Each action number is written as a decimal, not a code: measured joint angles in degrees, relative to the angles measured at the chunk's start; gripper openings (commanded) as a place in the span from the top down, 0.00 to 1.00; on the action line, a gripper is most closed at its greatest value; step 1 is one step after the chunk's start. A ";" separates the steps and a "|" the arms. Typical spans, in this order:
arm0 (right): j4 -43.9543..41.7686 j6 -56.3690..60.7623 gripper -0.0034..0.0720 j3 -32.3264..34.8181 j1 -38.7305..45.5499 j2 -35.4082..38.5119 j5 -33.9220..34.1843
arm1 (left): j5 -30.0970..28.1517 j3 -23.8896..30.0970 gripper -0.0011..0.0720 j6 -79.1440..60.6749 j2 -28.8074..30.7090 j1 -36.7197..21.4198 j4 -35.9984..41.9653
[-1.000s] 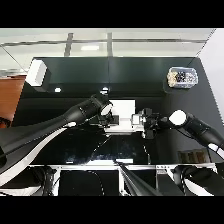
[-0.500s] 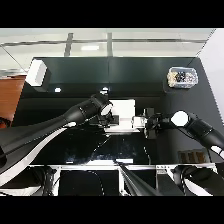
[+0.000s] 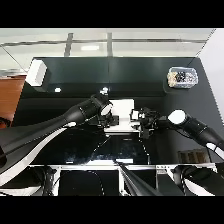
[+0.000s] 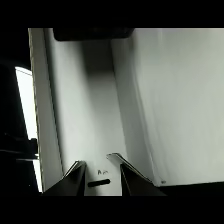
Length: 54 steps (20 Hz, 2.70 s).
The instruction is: Fold the box and place the chain.
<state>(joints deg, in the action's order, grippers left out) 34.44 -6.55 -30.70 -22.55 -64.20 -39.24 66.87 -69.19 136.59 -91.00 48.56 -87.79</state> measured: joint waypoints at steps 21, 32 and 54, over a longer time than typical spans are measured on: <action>12.02 41.68 0.94 -3.69 11.34 9.60 -9.75 | -0.46 0.02 0.95 0.02 0.00 0.00 0.04; 8.26 73.44 0.94 4.11 40.76 4.31 -20.70 | -0.33 0.00 0.95 0.00 0.00 0.00 0.26; -6.62 56.94 0.25 -8.02 21.29 -11.26 -33.55 | -0.24 0.00 0.95 -0.02 0.00 0.00 0.26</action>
<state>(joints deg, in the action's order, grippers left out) 27.81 50.39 -38.72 -1.26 -75.46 -72.79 66.63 -69.19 136.57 -91.00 48.56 -87.53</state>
